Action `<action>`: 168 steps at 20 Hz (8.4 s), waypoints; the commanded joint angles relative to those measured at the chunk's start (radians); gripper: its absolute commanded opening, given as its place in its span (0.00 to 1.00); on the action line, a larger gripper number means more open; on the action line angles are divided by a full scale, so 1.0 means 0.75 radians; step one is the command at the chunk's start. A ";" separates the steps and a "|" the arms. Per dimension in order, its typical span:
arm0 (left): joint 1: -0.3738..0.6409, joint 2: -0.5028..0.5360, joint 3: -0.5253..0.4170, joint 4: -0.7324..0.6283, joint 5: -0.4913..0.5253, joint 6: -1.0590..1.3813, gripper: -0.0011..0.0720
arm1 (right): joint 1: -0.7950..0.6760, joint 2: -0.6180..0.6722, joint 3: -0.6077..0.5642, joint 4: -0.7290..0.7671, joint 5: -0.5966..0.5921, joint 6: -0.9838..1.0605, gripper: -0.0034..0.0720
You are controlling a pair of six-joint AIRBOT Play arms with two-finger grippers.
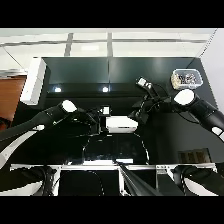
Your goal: Fold the box and place the chain.
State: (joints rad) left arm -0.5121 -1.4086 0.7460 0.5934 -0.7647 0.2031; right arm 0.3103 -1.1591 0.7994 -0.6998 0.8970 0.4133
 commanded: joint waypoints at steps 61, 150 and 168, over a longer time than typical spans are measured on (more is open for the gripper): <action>-0.001 -0.001 0.001 -0.001 -0.002 -0.002 0.49 | 0.113 -0.031 -0.207 0.304 -0.146 0.806 0.07; 1.447 0.160 0.291 0.923 -0.411 -1.422 0.55 | -0.637 0.401 -0.041 -0.162 0.192 0.801 0.07; 1.418 0.127 0.578 0.834 -0.394 -1.485 0.99 | -0.627 0.400 -0.041 -0.162 0.144 0.805 0.07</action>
State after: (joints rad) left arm 0.5812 -1.3403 1.0985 1.2591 -1.0515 -0.8757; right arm -0.1650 -0.8593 0.7689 -0.8211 1.0267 1.0183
